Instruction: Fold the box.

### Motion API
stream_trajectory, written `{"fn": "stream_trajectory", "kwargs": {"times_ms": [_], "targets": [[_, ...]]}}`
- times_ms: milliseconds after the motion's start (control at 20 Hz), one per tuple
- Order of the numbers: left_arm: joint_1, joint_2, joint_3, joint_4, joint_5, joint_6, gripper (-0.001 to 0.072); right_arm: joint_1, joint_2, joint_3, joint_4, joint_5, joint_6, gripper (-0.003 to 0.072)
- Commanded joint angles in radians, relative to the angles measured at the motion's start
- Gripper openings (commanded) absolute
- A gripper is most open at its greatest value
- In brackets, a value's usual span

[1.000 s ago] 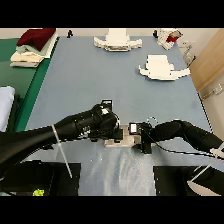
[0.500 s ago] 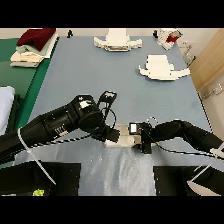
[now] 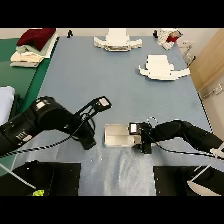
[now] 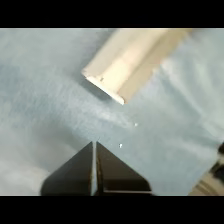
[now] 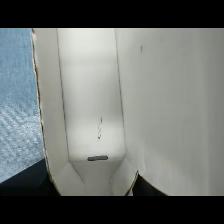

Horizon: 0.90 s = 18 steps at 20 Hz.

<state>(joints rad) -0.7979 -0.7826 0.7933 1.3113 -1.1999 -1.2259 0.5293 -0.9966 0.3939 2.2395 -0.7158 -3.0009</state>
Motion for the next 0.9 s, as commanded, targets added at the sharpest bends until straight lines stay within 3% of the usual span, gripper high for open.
{"fn": "stream_trajectory", "kwargs": {"times_ms": [0,150,350,650,850], "targets": [[0.191,0.091,-0.132,-0.242,0.114,0.555,0.0699,0.0,0.0,0.0,0.0,0.0,0.0,0.0512],[0.292,0.067,-0.248,-0.338,0.25,0.724,0.0696,0.0,0.0,0.0,0.0,0.0,0.0,0.0512],[0.311,-0.015,-0.362,-0.521,0.37,1.116,0.0696,0.0,0.0,0.0,0.0,0.0,0.0,0.0513],[0.311,-0.186,-0.384,-0.718,0.484,1.416,0.0697,0.0,0.0,0.0,0.0,0.0,0.0,0.0512],[0.279,-0.209,-0.384,-0.758,0.486,1.451,0.0696,0.0,0.0,0.0,0.0,0.0,0.0,0.0512]]}}
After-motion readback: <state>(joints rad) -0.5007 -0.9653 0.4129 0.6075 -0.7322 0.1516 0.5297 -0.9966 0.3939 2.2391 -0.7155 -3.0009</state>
